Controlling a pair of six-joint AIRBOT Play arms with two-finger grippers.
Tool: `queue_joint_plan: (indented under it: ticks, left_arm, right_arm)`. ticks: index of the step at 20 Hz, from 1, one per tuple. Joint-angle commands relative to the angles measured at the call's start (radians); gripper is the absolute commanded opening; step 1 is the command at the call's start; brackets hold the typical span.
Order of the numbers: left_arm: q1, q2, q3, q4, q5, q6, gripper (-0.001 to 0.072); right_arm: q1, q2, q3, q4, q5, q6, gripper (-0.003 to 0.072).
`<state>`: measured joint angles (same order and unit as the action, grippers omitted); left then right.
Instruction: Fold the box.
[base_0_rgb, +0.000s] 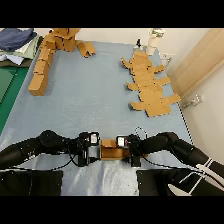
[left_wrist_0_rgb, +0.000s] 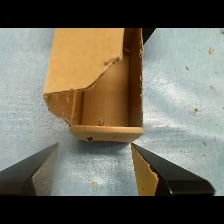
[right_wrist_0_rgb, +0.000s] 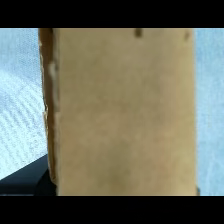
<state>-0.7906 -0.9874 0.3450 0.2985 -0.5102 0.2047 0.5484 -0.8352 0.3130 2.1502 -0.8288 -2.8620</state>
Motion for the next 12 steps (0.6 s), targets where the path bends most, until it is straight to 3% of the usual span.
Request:
queue_joint_plan:
  ticks: [1, 12]
  left_arm:
    - [-0.028, -0.024, 0.006, -0.006, 0.005, 0.018, 0.0698]
    - [-0.052, -0.114, 0.057, -0.007, 0.021, 0.043, 0.0697]
  right_arm:
    - [0.0, 0.001, 0.0, 0.0, 0.0, 0.0, 0.0507]
    - [0.0, 0.001, 0.0, 0.0, 0.0, 0.0, 0.0507]
